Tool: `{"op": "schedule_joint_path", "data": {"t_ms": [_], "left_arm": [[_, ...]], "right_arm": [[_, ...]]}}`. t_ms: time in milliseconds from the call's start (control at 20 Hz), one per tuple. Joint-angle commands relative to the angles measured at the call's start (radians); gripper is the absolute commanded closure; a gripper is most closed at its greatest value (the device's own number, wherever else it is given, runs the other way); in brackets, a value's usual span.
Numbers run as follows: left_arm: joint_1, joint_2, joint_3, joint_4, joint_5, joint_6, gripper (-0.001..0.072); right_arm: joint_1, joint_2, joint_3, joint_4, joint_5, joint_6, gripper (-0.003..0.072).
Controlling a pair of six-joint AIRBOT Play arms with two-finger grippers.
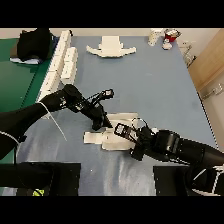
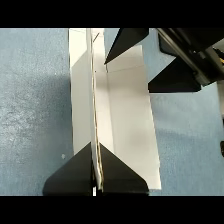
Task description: Fold the box.
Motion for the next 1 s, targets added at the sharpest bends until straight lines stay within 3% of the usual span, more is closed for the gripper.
{"op": "schedule_joint_path", "data": {"t_ms": [0,300,650,750,950], "left_arm": [[-0.001,0.0,-0.001,0.0,0.0,0.0,0.0696],[-0.001,-0.001,-0.001,0.0,0.0,0.0,0.0697],[-0.001,0.0,-0.001,0.0,0.0,0.0,0.0696],[-0.001,0.0,-0.001,0.0,0.0,0.0,0.0696],[-0.001,0.0,-0.001,0.0,0.0,0.0,0.0696]], "right_arm": [[0.001,0.036,0.006,-0.036,0.002,0.041,-0.0034],[0.0,0.061,0.01,-0.15,-0.056,0.159,-0.0034],[-0.015,0.09,0.015,-0.15,-0.051,0.14,-0.0034],[-0.07,0.09,0.015,-0.05,-0.029,0.012,-0.0034],[-0.301,0.09,0.015,0.32,0.003,-0.502,-0.0034]]}}
